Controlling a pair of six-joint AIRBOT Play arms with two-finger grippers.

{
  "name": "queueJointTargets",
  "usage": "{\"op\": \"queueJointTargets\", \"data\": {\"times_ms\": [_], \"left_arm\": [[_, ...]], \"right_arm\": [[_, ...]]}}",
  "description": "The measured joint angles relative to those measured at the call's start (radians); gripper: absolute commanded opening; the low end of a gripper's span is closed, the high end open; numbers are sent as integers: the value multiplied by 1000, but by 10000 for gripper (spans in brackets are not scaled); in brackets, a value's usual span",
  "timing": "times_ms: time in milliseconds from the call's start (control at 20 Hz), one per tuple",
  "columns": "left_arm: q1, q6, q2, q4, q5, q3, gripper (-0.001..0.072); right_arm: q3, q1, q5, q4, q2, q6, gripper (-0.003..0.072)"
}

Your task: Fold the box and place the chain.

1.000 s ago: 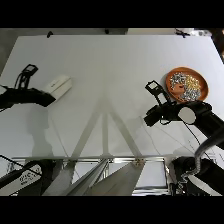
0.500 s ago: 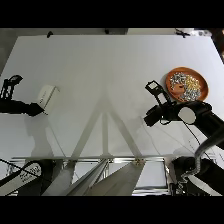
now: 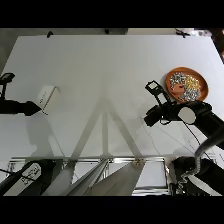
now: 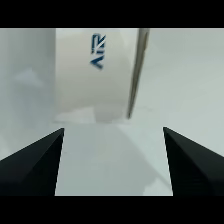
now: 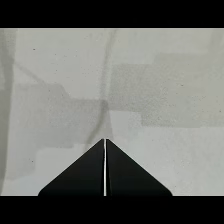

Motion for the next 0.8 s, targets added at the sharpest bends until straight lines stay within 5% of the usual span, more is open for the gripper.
{"op": "queueJointTargets", "data": {"times_ms": [350, 550, 800], "left_arm": [[-93, -7, 279, -130, -142, -1, 684], [-196, -9, 330, -120, -216, -38, 684], [-301, -10, 322, -114, -184, -119, 684]], "right_arm": [[0, 0, 0, 0, 0, 0, 13], [0, 0, 0, 0, 0, 0, 13], [0, 0, 0, 0, 0, 0, 13]]}}
